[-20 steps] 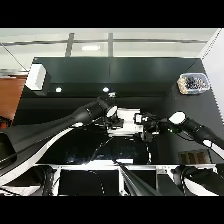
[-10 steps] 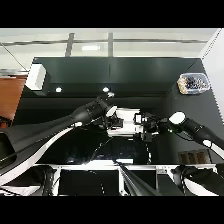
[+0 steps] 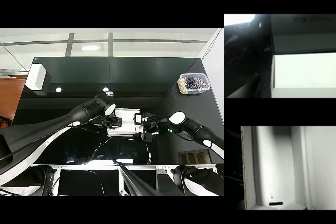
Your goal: Fold the box and place the chain.
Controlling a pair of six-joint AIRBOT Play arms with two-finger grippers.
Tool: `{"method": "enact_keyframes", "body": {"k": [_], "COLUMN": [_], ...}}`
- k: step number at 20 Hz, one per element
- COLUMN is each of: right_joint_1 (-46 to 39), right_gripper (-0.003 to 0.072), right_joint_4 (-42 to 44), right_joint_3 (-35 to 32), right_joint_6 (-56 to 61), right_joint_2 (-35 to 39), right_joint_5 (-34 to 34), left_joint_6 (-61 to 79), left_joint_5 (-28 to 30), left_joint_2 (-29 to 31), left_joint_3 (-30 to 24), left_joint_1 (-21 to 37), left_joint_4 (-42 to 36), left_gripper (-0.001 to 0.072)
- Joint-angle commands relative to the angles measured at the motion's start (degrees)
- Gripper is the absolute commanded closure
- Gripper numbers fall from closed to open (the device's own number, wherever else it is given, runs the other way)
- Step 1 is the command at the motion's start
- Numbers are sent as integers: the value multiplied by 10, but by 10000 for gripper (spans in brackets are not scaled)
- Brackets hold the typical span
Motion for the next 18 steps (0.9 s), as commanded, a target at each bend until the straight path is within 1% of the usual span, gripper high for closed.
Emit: {"method": "enact_keyframes", "body": {"k": [1,3,4,5,9,10,11,12,14,15,16,17,18], "right_joint_1": [0,0,0,0,0,0,0,0,0,0,0,0,0], "right_gripper": [591,591,591,591,591,591,591,590,591,591,590,591,591], "right_joint_4": [0,0,0,0,0,0,0,0,0,0,0,0,0], "right_joint_3": [0,0,0,0,0,0,0,0,0,0,0,0,0], "right_joint_6": [0,0,0,0,0,0,0,0,0,0,0,0,0], "right_joint_2": [0,0,0,0,0,0,0,0,0,0,0,0,0], "right_joint_5": [0,0,0,0,0,0,0,0,0,0,0,0,0], "left_joint_6": [-10,-31,-44,-44,-44,-44,-44,-44,-44,-44,-44,-43,-43], "left_joint_5": [6,16,17,17,12,12,10,5,-3,-3,-1,2,6], "left_joint_2": [1,1,1,1,1,1,1,1,1,1,1,1,1], "left_joint_3": [0,0,0,0,0,0,0,0,0,0,0,0,0], "left_joint_1": [0,-1,-2,-4,-4,-4,-4,-4,-4,-4,-4,-4,-4], "left_joint_4": [-2,-2,-2,-1,0,-2,-1,-1,4,5,5,5,5], "left_gripper": [533,573,654,685,683,611,414,327,327,341,446,690,684]}}
